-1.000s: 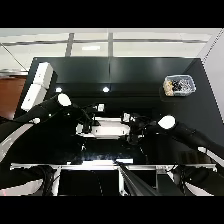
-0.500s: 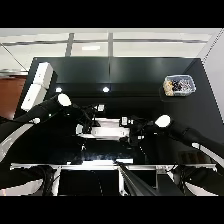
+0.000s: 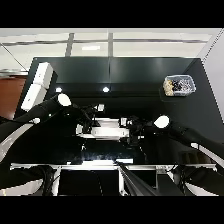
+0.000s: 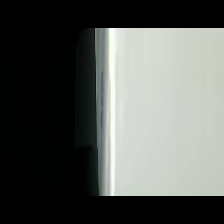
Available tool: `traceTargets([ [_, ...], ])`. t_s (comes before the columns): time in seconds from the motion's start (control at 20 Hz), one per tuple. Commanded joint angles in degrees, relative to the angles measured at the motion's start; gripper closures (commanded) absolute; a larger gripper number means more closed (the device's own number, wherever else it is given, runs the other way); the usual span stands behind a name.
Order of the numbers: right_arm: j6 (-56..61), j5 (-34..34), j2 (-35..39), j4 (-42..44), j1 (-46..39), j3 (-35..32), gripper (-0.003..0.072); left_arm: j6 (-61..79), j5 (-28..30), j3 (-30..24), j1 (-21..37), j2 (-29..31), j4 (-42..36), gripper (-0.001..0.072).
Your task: Fold the box and place the chain.
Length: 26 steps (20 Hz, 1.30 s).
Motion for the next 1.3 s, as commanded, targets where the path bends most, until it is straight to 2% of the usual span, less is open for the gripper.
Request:
traceTargets([
  [0.0, 0.4, -0.3, 0.0, -0.7, 0.3, 0.0, 0.0088, 0.0, 0.0, 0.0, 0.0, 0.0, 0.0, 0.0683],
  [1.25, 3.2, -3.1, -0.3, -4.2, 1.4, 0.1, 0.0088, -1.1, 0.0, 0.0, 0.0, 0.0, 0.0, 0.0682],
])
